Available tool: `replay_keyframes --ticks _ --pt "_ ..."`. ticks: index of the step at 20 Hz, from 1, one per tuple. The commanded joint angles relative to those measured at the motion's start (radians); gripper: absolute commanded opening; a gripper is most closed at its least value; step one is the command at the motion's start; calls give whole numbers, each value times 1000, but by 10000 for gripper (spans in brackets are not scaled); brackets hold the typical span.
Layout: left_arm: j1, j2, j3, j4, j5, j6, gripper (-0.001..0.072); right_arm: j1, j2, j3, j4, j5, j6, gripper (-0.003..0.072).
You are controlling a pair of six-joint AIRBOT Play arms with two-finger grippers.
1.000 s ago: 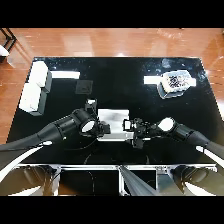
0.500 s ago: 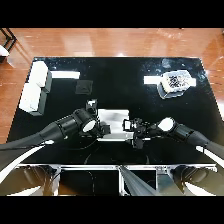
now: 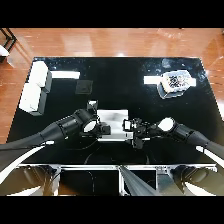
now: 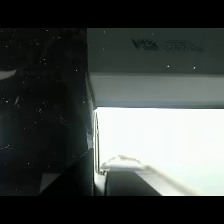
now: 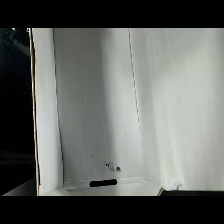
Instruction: Fold the box and place the chain.
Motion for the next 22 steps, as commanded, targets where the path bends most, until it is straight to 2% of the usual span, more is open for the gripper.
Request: replay_keyframes --ticks 1,4,8,9,10,15,16,18,20,22 --pt "-5 -1 1 -12 8 16 19 0 -1 0 0 0 3 476" --pt "-5 -1 1 -28 7 16 29 0 -1 0 0 0 3 476" --pt "-4 -1 3 -34 -14 11 378 0 -1 0 0 0 3 476" --pt "-4 -1 5 -34 -14 11 428 0 -1 0 0 0 3 476" --pt "-4 -1 6 -34 -13 11 438 0 -1 0 0 0 3 476" --pt "-4 -1 9 -25 -8 11 434 0 -1 0 0 0 3 476" --pt "-4 -2 9 -26 -7 11 414 0 -1 0 0 0 3 476" --pt "-4 -6 9 -26 -7 12 290 0 -1 0 0 0 3 476" --pt "-4 -11 9 -31 -6 12 283 0 -1 0 0 0 3 476" --pt "-5 -21 9 -38 -6 19 126 0 -1 0 0 0 3 476"
